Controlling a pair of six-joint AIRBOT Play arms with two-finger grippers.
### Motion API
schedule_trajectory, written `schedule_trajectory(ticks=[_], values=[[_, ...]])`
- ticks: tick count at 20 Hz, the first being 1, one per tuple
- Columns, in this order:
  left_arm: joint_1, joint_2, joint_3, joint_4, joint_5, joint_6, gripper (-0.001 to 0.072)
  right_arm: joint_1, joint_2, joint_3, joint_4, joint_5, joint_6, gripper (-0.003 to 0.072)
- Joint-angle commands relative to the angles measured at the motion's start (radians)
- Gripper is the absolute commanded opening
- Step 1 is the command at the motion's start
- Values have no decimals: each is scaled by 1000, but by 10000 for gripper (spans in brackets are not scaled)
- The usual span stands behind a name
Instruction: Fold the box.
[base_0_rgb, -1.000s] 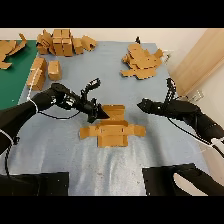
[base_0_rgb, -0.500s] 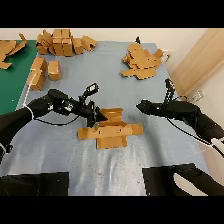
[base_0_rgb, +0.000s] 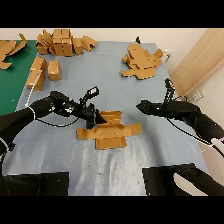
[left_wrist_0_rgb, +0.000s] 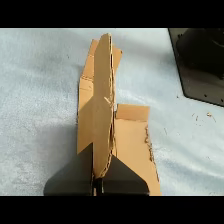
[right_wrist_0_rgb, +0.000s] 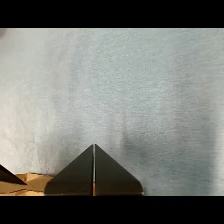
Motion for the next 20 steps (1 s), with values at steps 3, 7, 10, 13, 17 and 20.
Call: schedule_trajectory(ticks=[3, 7, 10, 13, 17, 20], values=[[2, -2, 0, 8, 16, -3, 12, 0, 1, 1, -16, 0, 0, 15], [2, -2, 0, 8, 48, -3, 12, 0, 1, 1, -17, -4, 0, 15], [2, -2, 0, 8, 50, -5, 12, 0, 1, 1, -23, -14, 0, 15], [2, -2, 0, 5, 32, -11, 12, 1, 5, 1, -33, -56, -15, 5], [1, -2, 0, 5, 29, -11, 12, 47, 116, 1, -74, -185, -52, 4], [1, -2, 0, 5, 29, -11, 12, 166, 304, 1, -174, -228, 39, 4]])
